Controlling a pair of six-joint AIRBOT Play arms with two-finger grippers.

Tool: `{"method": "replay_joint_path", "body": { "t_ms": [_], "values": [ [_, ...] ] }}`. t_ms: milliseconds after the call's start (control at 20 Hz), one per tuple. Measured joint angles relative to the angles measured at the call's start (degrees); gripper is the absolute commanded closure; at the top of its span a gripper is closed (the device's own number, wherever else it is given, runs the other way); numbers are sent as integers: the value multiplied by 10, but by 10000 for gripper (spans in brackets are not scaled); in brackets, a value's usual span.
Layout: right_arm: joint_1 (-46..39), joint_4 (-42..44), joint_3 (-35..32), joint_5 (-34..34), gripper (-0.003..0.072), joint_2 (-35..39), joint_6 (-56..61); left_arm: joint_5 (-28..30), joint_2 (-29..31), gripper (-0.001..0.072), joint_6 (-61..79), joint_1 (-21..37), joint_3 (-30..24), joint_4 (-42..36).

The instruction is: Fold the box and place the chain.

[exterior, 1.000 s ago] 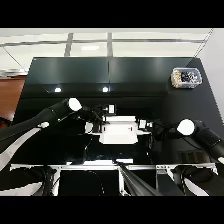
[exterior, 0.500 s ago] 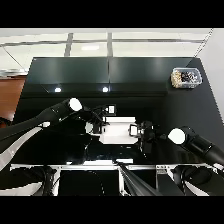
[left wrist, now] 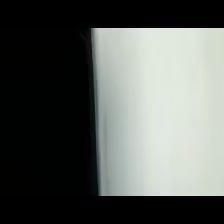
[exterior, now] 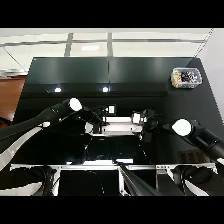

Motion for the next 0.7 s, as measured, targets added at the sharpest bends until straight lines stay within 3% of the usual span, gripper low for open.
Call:
{"method": "replay_joint_path", "body": {
  "t_ms": [400,700],
  "values": [
    [-19,116,4,32,17,-64,-134,0,0,685,1,0,0,0],
    [-24,141,4,34,17,-135,-201,-1,0,685,1,0,0,0]
  ]
}}
